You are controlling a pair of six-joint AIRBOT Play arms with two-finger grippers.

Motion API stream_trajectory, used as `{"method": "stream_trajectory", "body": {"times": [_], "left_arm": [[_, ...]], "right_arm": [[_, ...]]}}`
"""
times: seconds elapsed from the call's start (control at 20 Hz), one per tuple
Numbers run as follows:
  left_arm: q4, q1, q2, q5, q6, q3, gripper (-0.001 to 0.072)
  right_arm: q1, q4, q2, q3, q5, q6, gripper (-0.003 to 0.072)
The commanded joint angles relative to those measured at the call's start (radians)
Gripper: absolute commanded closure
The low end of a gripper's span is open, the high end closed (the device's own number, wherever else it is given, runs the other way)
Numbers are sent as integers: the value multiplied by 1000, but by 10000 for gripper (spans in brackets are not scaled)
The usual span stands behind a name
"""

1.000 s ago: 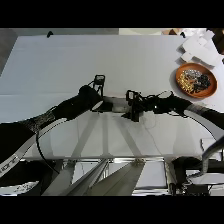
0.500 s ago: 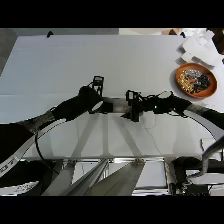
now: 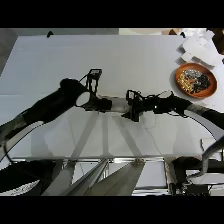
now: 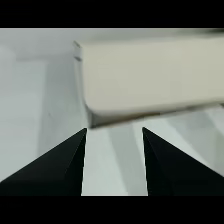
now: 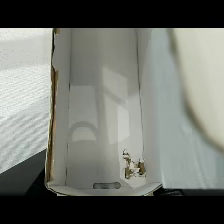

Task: Fold the box and place the chain.

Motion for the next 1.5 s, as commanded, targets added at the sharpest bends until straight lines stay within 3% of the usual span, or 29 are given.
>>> {"method": "stream_trajectory", "body": {"times": [0.0,0.2,0.4,0.5,0.55,0.7,0.75,0.9,1.0,1.45], "left_arm": [[-206,52,67,-79,442,-1,317],[-411,276,58,-69,962,-29,315],[-506,521,-9,-34,1416,-45,305],[-600,614,-61,15,1664,-45,111],[-649,638,-87,18,1767,-45,62],[-724,647,-167,13,2084,-45,48],[-759,640,-192,1,2175,-45,11],[-886,616,-273,-98,2438,-45,10],[-890,591,-313,-141,2567,-45,10],[-862,543,-357,-166,2583,-45,9]], "right_arm": [[0,0,0,0,1,-1,167],[0,0,0,0,1,-1,167],[0,0,0,0,1,-1,167],[0,0,0,0,1,-1,167],[0,0,0,0,1,-1,167],[0,0,0,0,1,-1,167],[0,0,0,0,1,-1,167],[0,0,0,0,1,-1,167],[0,0,0,0,1,-1,167],[0,0,0,0,1,-1,167]]}}
